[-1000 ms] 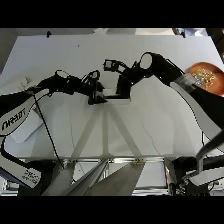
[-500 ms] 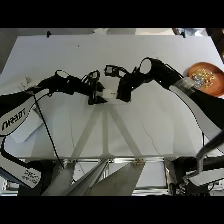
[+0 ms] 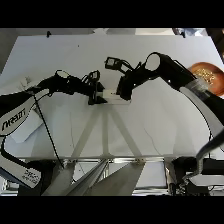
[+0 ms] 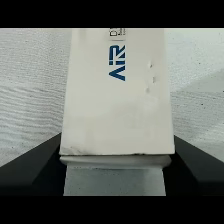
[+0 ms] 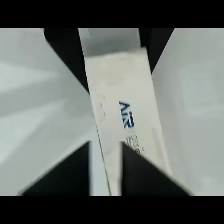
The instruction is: Fold the box and place the chain.
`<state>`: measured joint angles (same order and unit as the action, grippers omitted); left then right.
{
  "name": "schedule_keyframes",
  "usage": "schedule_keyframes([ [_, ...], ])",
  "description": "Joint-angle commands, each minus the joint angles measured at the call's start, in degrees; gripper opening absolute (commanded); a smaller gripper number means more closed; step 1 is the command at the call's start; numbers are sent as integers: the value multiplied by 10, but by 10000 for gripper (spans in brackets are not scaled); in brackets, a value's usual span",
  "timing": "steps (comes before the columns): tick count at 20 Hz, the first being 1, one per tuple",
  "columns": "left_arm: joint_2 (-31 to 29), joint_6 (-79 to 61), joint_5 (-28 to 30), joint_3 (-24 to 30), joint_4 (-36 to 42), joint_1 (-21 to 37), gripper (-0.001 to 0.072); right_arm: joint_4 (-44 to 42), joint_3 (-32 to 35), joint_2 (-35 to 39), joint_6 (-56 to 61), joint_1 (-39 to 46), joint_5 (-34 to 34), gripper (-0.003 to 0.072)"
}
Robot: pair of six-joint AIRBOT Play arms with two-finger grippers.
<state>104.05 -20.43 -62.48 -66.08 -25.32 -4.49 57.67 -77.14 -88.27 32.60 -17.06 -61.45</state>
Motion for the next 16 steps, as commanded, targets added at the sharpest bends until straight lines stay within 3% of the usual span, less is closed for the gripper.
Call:
schedule_keyframes([
  [1, 0, -1, 1, 0, 0, 0, 382, -88, 13, 15, 85, 0, 32, 16],
  [4, 0, -1, 1, 0, 0, 0, 382, -135, 52, -8, 196, 0, 104, 13],
  [9, 0, -1, 1, 0, 0, 0, 382, -194, 67, -76, 229, 0, 118, 12],
  [16, 0, -1, 1, 0, 0, 0, 382, -142, 68, -87, 238, 0, 115, 14],
])
